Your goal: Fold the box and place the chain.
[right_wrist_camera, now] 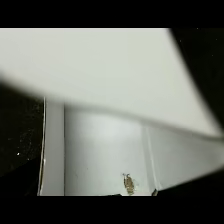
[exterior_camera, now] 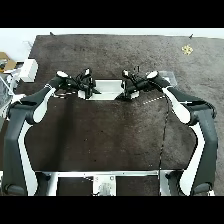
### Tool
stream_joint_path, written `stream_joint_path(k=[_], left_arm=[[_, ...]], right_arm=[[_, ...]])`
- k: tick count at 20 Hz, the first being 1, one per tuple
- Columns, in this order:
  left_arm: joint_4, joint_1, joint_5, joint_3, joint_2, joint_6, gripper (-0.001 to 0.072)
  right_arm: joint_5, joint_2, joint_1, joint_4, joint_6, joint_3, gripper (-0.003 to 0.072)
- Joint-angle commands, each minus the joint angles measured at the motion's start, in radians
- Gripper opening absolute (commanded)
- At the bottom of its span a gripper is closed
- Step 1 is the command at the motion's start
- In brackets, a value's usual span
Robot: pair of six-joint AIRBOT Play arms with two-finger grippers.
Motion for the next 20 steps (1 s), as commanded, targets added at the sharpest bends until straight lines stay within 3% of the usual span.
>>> stream_joint_path(k=[1,6,11,15,16,17,20], left_arm=[[-0.051,0.002,-0.008,0.004,0.002,-0.003,0.0274],[-0.093,0.056,-0.042,0.004,0.041,-0.079,0.0275],[-0.096,0.161,-0.183,0.003,0.13,-0.261,0.0274],[-0.1,0.144,-0.291,0.003,0.138,-0.38,0.027],[-0.102,0.123,-0.286,0.003,0.138,-0.394,0.0095],[-0.105,0.101,-0.275,0.003,0.138,-0.394,0.002],[-0.109,0.048,-0.193,0.003,0.138,-0.422,0.0012]], right_arm=[[0.011,0.0,-0.001,-0.004,-0.002,0.0,0.0446],[0.011,0.0,-0.001,-0.004,-0.002,0.0,0.0446],[0.011,0.0,-0.001,-0.004,-0.002,0.0,0.0446],[0.011,0.0,-0.001,-0.004,-0.002,0.0,0.0446],[0.011,0.0,-0.001,-0.004,-0.002,0.0,0.0446],[0.011,0.0,-0.001,-0.004,-0.002,0.0,0.0446],[0.011,0.0,-0.001,-0.004,-0.002,0.0,0.0446]])
